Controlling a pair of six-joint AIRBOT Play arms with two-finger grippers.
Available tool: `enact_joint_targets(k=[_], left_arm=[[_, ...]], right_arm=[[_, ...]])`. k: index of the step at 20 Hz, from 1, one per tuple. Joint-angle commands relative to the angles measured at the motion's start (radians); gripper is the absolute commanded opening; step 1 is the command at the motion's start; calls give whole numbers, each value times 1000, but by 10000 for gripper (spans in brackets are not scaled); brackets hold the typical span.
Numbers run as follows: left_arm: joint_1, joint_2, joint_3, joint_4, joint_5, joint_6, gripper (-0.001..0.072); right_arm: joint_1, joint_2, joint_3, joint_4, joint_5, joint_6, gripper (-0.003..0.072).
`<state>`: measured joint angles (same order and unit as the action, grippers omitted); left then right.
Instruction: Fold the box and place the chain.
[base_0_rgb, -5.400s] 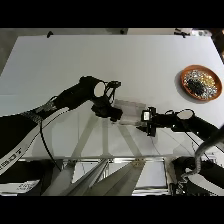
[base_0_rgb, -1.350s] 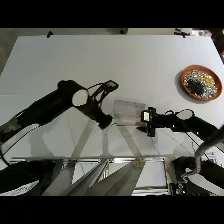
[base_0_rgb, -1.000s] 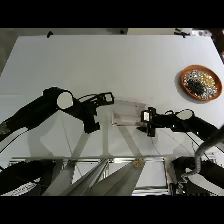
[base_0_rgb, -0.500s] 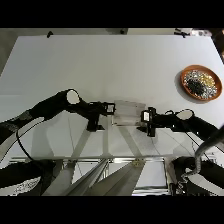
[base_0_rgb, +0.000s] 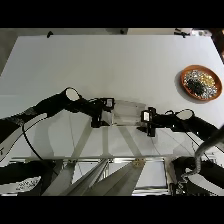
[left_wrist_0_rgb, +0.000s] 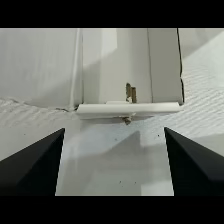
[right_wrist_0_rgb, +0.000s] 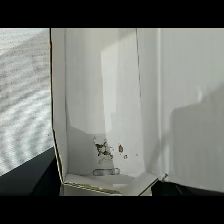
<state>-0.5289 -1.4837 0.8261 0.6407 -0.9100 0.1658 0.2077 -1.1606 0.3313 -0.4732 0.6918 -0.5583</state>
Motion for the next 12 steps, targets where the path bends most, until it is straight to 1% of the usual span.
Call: enact_joint_targets(k=[1, 4, 7, 12], left_arm=[[-2, -20, 0, -23, -21, 55, 715], [-2, -23, 0, -32, -6, 59, 715], [-8, -34, 0, -80, -6, 75, 715], [-32, -63, 0, -117, 5, 98, 714]], right_arm=[[0, 1, 0, 0, 0, 0, 341], [0, 1, 0, 0, 0, 0, 341], [0, 1, 0, 0, 0, 0, 341], [0, 1, 0, 0, 0, 0, 341]])
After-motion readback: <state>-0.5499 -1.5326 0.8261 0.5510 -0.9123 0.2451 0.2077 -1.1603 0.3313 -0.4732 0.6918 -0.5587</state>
